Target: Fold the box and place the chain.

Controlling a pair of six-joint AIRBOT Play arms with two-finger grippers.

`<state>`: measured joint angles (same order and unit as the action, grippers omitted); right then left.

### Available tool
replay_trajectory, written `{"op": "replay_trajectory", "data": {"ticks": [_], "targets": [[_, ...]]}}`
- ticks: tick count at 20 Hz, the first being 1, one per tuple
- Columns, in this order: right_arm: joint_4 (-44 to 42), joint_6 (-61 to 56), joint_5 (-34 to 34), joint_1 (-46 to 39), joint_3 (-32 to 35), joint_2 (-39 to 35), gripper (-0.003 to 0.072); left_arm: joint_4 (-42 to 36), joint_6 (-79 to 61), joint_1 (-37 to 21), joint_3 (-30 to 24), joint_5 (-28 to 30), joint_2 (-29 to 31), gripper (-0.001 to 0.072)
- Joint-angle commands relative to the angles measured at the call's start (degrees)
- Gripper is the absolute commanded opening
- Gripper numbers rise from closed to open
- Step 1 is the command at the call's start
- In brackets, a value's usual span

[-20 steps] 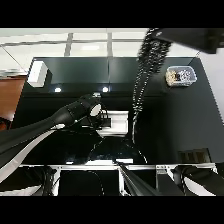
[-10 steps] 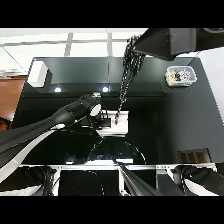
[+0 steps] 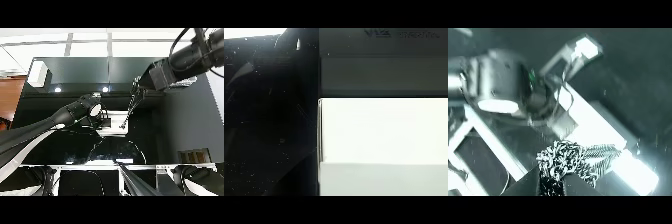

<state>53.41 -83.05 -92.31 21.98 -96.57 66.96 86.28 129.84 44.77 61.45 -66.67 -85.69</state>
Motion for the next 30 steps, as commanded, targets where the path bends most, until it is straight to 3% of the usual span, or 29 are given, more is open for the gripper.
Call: {"op": "replay_trajectory", "data": {"ticks": [1,5,9,17,24,26,30], "targets": [[-0.59,0.22,-0.37,0.07,5.84,-1.46,0.0014,0.02,-0.02,-0.02,-0.02,0.02,0.04,0.0028],[-8.17,1.99,4.9,0.17,14.88,-3.26,0.0014,0.04,-0.02,-0.02,-0.02,0.07,0.04,0.0028],[-13.18,2.99,16.59,2.25,25.94,-3.23,0.0015,0.02,-0.02,-0.02,-0.02,0.07,0.04,0.0028],[-11.82,2.64,34.51,3.48,43.01,-3.1,0.0016,0.02,-0.02,-0.02,-0.02,0.04,0.04,0.0028],[-12.46,2.27,39.54,7.23,46.42,-2.56,0.0021,0.02,-0.02,-0.02,-0.02,0.11,0.04,0.0028],[-12.37,1.86,40.02,7.28,46.42,-2.54,0.0207,0.02,-0.02,-0.02,-0.02,0.13,0.04,0.0028],[-9.55,1.86,35.01,5.29,46.4,-2.82,0.0207,0.07,-0.02,-0.02,-0.02,0.22,0.04,0.0028]]}}
